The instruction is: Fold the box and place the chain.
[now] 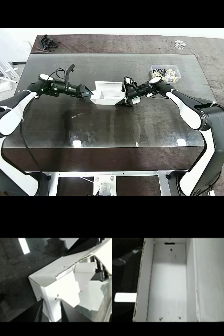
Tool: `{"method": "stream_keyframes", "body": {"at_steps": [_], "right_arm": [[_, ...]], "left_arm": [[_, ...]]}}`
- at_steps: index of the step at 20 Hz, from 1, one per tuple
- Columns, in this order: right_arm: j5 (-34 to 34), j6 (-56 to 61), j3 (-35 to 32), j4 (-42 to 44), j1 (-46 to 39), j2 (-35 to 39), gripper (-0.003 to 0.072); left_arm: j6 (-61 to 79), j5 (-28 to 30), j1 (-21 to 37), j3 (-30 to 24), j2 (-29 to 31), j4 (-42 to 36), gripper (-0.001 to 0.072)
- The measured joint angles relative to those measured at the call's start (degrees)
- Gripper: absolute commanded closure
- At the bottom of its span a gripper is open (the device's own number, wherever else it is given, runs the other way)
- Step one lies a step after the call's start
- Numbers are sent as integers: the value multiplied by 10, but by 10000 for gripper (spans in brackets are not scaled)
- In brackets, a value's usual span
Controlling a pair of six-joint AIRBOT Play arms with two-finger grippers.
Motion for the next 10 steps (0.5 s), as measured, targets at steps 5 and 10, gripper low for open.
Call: {"method": "stream_keyframes", "body": {"at_steps": [5,10], "right_arm": [[0,0,0,0,0,0,100],[0,0,0,0,0,0,100]], "left_arm": [[-27,-5,-7,12,3,1,441],[-92,2,-27,27,3,32,441]]}}
